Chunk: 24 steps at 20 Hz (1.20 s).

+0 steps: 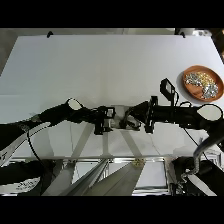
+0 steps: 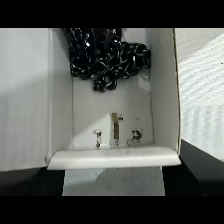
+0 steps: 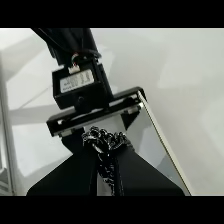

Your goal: Fold the box and place the chain.

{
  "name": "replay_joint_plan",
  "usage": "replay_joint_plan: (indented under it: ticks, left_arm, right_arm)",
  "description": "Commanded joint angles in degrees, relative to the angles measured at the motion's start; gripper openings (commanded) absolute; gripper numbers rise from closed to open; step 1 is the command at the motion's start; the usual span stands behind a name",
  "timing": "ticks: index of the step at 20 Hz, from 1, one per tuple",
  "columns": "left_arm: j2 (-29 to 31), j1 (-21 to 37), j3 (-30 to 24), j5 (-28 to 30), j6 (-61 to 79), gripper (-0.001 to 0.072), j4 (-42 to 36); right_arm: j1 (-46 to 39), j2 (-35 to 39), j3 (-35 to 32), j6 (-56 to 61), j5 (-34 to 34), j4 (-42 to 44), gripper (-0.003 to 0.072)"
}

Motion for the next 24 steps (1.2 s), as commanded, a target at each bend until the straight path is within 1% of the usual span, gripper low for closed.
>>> replay_joint_plan:
  ticks: [1,4,8,10,13,14,15,17,20,22,23,24]
  left_arm:
    - [0.02,0.0,0.02,0.02,0.0,0.0338,0.02]
    - [0.02,0.0,0.02,0.02,0.0,0.0338,0.02]
    - [0.02,0.0,0.02,0.02,0.0,0.0338,0.02]
    - [0.02,0.0,0.02,0.02,0.0,0.0338,0.02]
    - [0.02,0.0,0.02,0.02,0.0,0.0338,0.02]
    - [0.02,0.0,0.02,0.02,0.0,0.0338,0.02]
    - [0.02,0.0,0.02,0.02,0.0,0.0338,0.02]
    - [0.02,0.0,0.02,0.0,0.0,0.0338,0.02]
    - [0.02,0.0,0.02,0.02,0.0,0.0338,0.02]
    - [0.02,0.0,0.02,0.0,0.0,0.0338,0.02]
    - [0.02,0.0,0.02,0.02,0.0,0.0338,0.02]
    - [0.02,0.0,0.02,0.02,0.0,0.0338,0.02]
  right_arm:
    - [0.02,-0.11,0.0,-1.07,0.33,1.22,0.0014]
    - [0.04,-0.2,0.0,-0.98,0.66,3.69,0.0014]
    - [0.04,-0.2,0.0,-0.98,0.35,3.21,0.0014]
    - [0.02,-0.22,0.0,-0.28,0.04,-0.7,0.0014]
    - [0.02,-1.99,-0.02,6.95,-0.52,-14.45,0.0015]
    - [0.02,-3.34,-0.02,8.94,-0.48,-17.2,0.0015]
    - [0.04,-5.07,-0.02,10.01,-0.15,-17.97,0.0015]
    - [0.63,-8.55,-0.02,10.03,0.24,-16.68,0.0015]
    - [4.2,-13.11,-0.02,9.88,-1.16,-16.46,0.0023]
    - [6.69,-15.3,-0.02,11.1,-4.46,-16.46,0.0182]
    - [7.3,-15.74,0.0,13.16,-7.15,-16.44,0.0206]
    - [7.34,-15.74,0.0,14.69,-9.11,-16.35,0.0206]
